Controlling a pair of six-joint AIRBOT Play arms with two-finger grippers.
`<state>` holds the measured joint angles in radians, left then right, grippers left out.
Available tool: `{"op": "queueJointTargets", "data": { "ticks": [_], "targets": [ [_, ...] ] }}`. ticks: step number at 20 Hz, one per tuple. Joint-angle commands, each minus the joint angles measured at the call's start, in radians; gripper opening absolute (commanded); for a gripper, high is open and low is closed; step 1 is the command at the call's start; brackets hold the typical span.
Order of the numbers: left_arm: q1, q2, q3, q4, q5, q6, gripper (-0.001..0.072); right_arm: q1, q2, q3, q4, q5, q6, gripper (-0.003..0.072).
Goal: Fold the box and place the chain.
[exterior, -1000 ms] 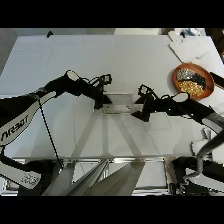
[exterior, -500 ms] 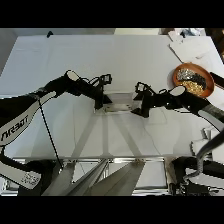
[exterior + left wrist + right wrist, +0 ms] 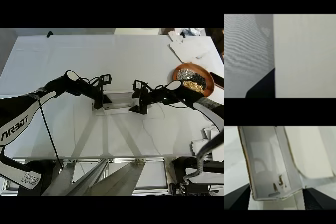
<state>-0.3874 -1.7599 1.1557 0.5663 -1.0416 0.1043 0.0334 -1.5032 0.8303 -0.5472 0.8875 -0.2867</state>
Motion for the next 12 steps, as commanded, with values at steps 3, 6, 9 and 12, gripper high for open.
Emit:
{"op": "queueJointTargets", "data": {
  "ticks": [3,6,9,12],
  "targets": [
    [-0.001,-0.001,0.000,-0.002,-0.003,0.000,0.0013,-0.016,-0.083,0.032,0.065,0.132,-0.074,0.0691],
    [0.000,-0.001,0.000,-0.001,-0.003,0.000,0.0013,-0.049,-0.109,0.032,0.084,0.146,-0.089,0.0691],
    [-0.001,-0.001,0.000,-0.001,-0.003,0.000,0.0013,-0.058,-0.127,0.032,0.085,0.147,-0.118,0.0691],
    [-0.001,-0.001,0.000,-0.001,-0.002,0.000,0.0013,-0.050,-0.138,0.032,0.105,0.149,-0.156,0.0691]
  ]
}}
